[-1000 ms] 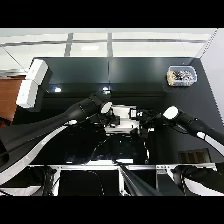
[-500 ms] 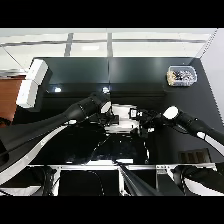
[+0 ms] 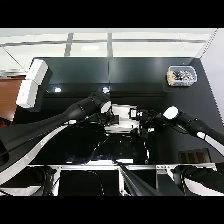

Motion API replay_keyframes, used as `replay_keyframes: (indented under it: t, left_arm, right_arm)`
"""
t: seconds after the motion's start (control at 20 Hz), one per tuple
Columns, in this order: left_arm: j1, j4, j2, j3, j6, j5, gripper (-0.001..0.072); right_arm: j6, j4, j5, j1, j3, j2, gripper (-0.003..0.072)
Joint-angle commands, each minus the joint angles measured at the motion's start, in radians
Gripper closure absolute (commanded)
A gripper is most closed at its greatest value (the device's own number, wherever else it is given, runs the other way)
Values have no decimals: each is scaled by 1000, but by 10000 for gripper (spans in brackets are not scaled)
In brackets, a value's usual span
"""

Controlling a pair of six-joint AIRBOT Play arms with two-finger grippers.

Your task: Fold the box and place the chain.

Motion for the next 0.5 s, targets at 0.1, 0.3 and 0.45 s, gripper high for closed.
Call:
replay_keyframes:
  t: [0.1,0.3,0.45]
  left_arm:
    - [0,-3,0,1,-1,-1,683]
    - [0,-3,0,1,-1,-2,683]
    - [0,-3,0,1,-1,-2,683]
  right_arm:
    - [0,13,5,0,0,1,58]
    - [47,-79,29,0,1,78,-25]
    - [78,-226,95,-3,1,179,-25]
